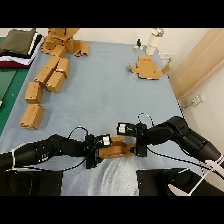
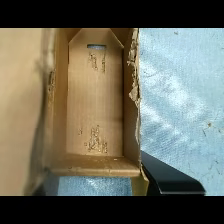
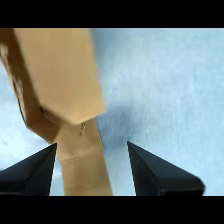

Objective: Fold the box.

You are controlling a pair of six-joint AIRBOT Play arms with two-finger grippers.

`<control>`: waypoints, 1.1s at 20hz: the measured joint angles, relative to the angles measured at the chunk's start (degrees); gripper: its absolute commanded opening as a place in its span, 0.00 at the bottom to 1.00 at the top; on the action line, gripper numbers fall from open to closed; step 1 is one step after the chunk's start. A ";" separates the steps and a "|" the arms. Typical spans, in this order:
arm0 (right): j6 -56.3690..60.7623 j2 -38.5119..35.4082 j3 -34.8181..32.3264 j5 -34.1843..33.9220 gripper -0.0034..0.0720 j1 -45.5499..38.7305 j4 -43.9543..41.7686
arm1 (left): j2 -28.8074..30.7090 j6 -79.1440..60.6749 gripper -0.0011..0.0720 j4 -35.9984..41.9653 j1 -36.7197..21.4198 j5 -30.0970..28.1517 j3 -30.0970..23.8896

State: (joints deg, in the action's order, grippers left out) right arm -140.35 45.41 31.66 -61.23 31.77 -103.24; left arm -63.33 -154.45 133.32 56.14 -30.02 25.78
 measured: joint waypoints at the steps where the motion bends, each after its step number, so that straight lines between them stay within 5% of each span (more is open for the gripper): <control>1: 2.86 -0.04 0.46 -0.52 0.98 0.00 -0.94 | 0.00 0.00 0.65 0.00 0.00 0.00 0.00; 9: 27.08 -0.07 1.60 -3.76 0.94 0.00 -10.73 | 0.00 -0.02 0.65 -0.02 0.00 0.02 0.00; 10: 28.17 -0.07 1.64 -4.35 0.80 0.00 -11.08 | 0.00 0.00 0.65 -0.02 0.00 0.02 0.00; 12: 31.08 -0.07 1.66 -5.81 0.20 0.00 -11.63 | 0.02 0.00 0.65 -0.02 0.00 0.02 0.00; 13: 33.07 -0.07 1.68 -6.47 0.05 0.00 -11.80 | 0.00 0.00 0.65 -0.02 0.00 0.02 0.00; 22: 56.92 -0.07 4.35 -8.28 0.05 0.00 -12.31 | 0.09 -0.02 0.65 -0.20 -0.13 0.11 0.00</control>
State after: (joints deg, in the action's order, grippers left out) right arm -83.44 45.34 36.01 -69.52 31.77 -115.55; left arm -63.24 -154.47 133.12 56.01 -29.91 25.78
